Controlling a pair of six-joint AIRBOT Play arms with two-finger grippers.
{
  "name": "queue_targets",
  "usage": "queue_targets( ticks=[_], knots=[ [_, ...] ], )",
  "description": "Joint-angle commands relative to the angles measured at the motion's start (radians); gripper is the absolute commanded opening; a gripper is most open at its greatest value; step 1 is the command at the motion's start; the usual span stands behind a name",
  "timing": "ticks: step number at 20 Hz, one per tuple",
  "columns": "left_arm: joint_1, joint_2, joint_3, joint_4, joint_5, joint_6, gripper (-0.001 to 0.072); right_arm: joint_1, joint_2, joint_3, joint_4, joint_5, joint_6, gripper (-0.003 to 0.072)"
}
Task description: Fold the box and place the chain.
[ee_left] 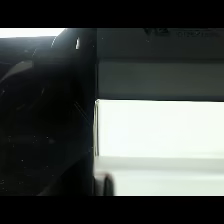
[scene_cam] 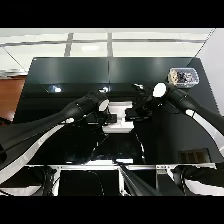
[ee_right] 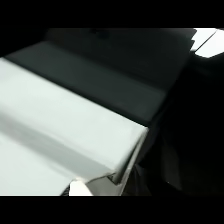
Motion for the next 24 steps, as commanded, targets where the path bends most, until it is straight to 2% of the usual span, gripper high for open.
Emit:
queue_targets(
  ticks=[1, 6, 7, 8, 13, 24],
  knots=[
    [0.000, 0.000, 0.000, 0.000, 0.000, 0.000, 0.0026, 0.055, 0.000, 0.010, -0.156, -0.009, 0.227, 0.0362],
    [0.000, 0.000, 0.000, 0.000, 0.000, 0.000, 0.0026, 0.163, 0.000, 0.011, -0.385, -0.010, 0.491, 0.0355],
    [0.000, 0.000, 0.000, 0.000, 0.000, 0.000, 0.0026, 0.180, 0.000, 0.014, -0.414, -0.012, 0.538, 0.0353],
    [0.000, 0.000, 0.000, 0.000, 0.000, 0.000, 0.0026, 0.197, 0.000, 0.018, -0.430, -0.020, 0.571, 0.0312],
    [0.000, 0.000, 0.000, 0.000, 0.000, 0.000, 0.0026, 0.257, -0.002, 0.055, -0.517, -0.046, 0.691, 0.0313],
    [0.000, 0.000, 0.000, 0.000, -0.003, 0.000, 0.0026, 0.259, -0.050, 0.055, -0.502, 0.000, 0.697, 0.0295]
  ],
)
